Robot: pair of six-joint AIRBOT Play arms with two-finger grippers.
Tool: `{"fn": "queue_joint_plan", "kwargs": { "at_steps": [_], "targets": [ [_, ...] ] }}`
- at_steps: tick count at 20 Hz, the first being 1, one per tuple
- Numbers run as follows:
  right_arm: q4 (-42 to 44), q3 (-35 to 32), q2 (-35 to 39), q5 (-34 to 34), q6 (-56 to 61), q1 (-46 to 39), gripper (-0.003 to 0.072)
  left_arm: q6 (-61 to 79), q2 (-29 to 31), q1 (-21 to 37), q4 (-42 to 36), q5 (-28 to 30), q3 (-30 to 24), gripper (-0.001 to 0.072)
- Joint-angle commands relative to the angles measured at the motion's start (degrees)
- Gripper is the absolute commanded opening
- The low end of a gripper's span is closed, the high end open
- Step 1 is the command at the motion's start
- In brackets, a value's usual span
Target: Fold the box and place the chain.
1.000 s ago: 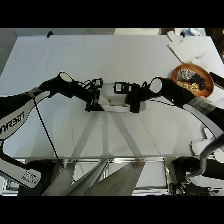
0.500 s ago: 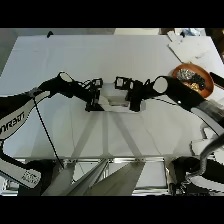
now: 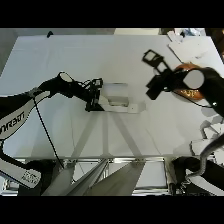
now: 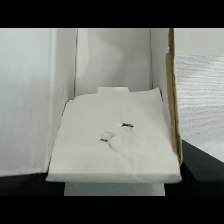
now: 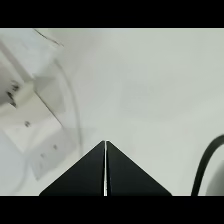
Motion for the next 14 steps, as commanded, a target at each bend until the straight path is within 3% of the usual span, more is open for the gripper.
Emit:
{"fn": "queue_joint_plan", "kwargs": {
  "at_steps": [1, 7, 14],
  "targets": [
    [-0.1, -2.5, 0.9, 5.7, 13.1, -8.2, 0.0009, 0.0, 0.0, 0.0, 0.0, 0.0, 0.0, 0.0211],
    [12.9, -14.6, -1.9, -0.6, 12.9, -9.9, 0.0007, 0.0, 0.0, 0.0, 0.0, 0.0, 0.0, 0.0211],
    [32.2, -15.8, -13.7, -3.6, 4.3, -5.2, 0.0007, 0.0, 0.0, 0.0, 0.0, 0.0, 0.0, 0.0211]
  ]
}}
